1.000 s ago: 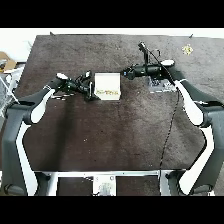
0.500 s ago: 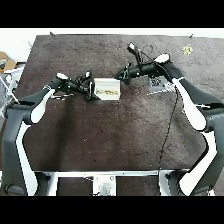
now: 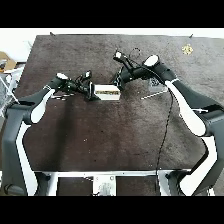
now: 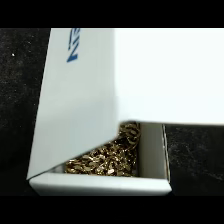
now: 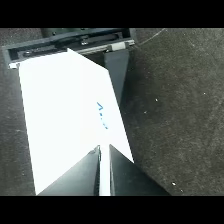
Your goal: Fold the box and place the chain.
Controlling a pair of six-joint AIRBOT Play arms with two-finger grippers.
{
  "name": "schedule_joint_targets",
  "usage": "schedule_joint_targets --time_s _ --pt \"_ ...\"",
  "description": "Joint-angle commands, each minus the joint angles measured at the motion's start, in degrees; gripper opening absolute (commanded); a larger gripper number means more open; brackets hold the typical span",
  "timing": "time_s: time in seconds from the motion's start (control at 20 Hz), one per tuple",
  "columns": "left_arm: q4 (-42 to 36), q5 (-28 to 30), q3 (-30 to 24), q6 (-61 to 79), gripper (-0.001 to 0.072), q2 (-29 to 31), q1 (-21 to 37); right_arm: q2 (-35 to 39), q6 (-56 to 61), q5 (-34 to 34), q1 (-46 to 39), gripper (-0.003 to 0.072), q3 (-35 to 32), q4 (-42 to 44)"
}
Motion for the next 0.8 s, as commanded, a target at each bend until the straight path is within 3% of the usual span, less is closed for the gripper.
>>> schedule_joint_targets --time_s 0.0,0.05,0.15,0.75 --pt "0.02 0.0 0.02 0.0 0.0274 0.04 0.02 3.3 -1.36 -4.68 0.98 0.0079 -4.44 -0.2" --pt "0.02 0.02 0.02 0.0 0.0274 0.04 0.02 3.78 -3.67 -4.79 0.98 0.0102 -6.16 2.54" --pt "0.02 0.0 0.02 0.0 0.0274 0.04 0.02 3.76 -10.78 -6.05 0.98 0.0391 -9.81 8.74" --pt "0.02 0.0 0.02 0.0 0.0274 0.04 0.02 2.38 -18.34 -6.78 0.94 0.0395 -11.58 9.84"
